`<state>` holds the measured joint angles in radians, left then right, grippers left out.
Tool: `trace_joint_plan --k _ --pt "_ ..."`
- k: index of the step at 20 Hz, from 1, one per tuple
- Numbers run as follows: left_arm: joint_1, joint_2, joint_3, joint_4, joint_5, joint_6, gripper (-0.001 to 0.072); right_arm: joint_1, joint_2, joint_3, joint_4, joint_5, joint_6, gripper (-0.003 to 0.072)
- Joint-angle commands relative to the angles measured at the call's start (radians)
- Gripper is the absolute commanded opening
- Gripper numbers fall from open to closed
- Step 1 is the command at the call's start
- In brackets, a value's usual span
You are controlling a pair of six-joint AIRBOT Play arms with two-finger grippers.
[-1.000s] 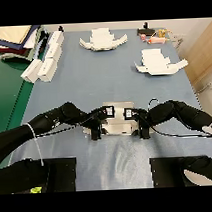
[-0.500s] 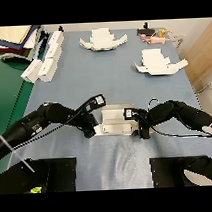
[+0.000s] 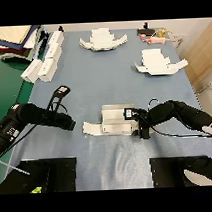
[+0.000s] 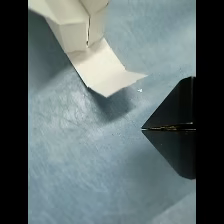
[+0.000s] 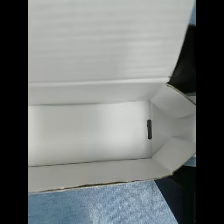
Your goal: Fold the box.
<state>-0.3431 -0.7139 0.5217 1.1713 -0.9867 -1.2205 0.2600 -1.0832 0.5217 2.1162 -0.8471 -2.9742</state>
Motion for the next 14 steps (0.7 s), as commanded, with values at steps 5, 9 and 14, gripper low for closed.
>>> trace_joint_plan --k 5,9,14 --pt "0.037 -0.071 -0.169 -0.329 0.136 0.032 0.0011 0.000 0.000 0.000 0.000 0.000 0.000 0.0502" --pt "-0.168 -0.171 -0.160 -0.447 0.383 0.031 0.0011 0.000 0.000 0.001 0.000 0.000 0.000 0.0502" --pt "-0.262 -0.259 -0.131 -0.499 0.426 0.027 0.0012 0.000 0.000 0.000 0.000 0.000 0.000 0.0502"
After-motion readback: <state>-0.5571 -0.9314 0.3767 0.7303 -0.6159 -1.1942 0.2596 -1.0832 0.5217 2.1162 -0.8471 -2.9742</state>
